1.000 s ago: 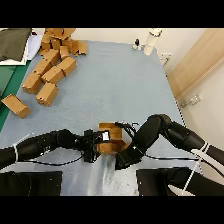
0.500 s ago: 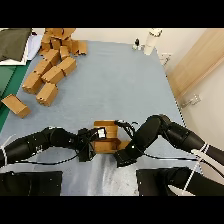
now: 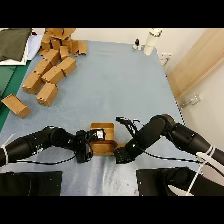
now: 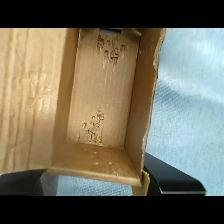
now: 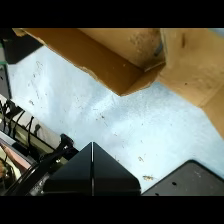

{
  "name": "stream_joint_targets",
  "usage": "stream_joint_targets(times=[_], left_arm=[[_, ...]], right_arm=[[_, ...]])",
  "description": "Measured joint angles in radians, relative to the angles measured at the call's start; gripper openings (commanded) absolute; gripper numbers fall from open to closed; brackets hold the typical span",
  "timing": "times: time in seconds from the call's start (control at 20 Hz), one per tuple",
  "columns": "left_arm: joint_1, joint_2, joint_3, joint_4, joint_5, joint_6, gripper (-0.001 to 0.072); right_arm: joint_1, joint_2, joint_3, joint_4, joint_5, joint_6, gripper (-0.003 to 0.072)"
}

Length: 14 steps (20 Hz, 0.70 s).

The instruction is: Fold the box.

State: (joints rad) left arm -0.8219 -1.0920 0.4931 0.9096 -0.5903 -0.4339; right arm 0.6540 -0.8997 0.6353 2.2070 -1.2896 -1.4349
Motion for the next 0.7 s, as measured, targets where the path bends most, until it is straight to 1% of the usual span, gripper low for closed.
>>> stream_joint_targets(times=[0.2,0.3,0.4,0.5,0.6,0.7], left_arm=[[0.002,-0.023,0.0,0.003,0.009,-0.002,0.0462],[0.001,-0.028,0.0,0.004,0.011,-0.004,0.0462],[0.0,-0.03,-0.001,0.006,0.012,-0.004,0.0462],[0.0,-0.032,-0.001,0.007,0.013,-0.004,0.0462],[-0.001,-0.032,-0.001,0.008,0.013,-0.004,0.0462],[-0.001,-0.033,-0.001,0.008,0.013,-0.005,0.0462]], right_arm=[[0.0,0.068,0.0,-0.077,0.077,0.08,0.0005],[-0.004,0.087,0.0,-0.131,0.156,0.137,0.0004],[-0.022,0.08,0.0,-0.148,0.262,0.164,0.0003],[-0.055,0.042,0.001,-0.103,0.37,0.13,0.0003],[-0.089,-0.019,0.01,-0.03,0.462,0.053,0.0003],[-0.108,-0.084,0.025,0.005,0.517,-0.01,0.0003]])
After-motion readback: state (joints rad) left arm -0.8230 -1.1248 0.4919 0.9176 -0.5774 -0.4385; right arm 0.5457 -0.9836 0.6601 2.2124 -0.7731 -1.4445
